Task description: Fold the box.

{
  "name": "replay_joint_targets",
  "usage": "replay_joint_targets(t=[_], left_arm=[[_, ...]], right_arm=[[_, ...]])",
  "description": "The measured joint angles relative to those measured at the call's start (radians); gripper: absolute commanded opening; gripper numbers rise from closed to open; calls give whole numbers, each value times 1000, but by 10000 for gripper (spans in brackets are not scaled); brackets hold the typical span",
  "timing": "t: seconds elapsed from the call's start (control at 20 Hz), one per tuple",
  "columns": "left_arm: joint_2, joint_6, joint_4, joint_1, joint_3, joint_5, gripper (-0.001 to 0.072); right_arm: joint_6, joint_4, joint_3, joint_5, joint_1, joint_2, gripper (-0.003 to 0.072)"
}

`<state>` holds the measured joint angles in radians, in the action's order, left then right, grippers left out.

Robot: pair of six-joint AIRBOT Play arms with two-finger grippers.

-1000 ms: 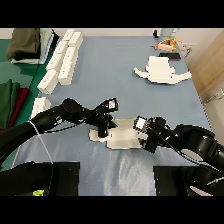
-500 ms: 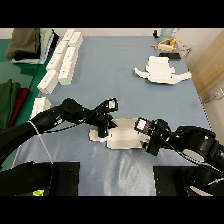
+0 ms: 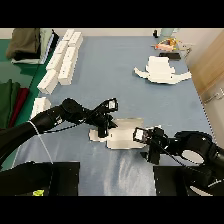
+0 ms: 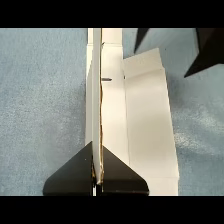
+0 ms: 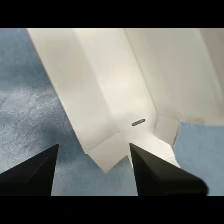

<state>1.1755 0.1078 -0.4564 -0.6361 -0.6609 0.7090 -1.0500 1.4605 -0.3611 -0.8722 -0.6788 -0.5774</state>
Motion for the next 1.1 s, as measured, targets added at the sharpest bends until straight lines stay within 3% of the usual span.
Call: replay_joint_targets(t=[0.2,0.5,1.1], left_arm=[[0,0,0,0,0,0,15],[0,0,0,0,0,0,15],[0,0,0,0,0,0,15]], right_arm=[[67,-27,45,70,0,-2,716],[92,58,67,187,0,-15,717],[15,131,58,224,0,-26,718]])
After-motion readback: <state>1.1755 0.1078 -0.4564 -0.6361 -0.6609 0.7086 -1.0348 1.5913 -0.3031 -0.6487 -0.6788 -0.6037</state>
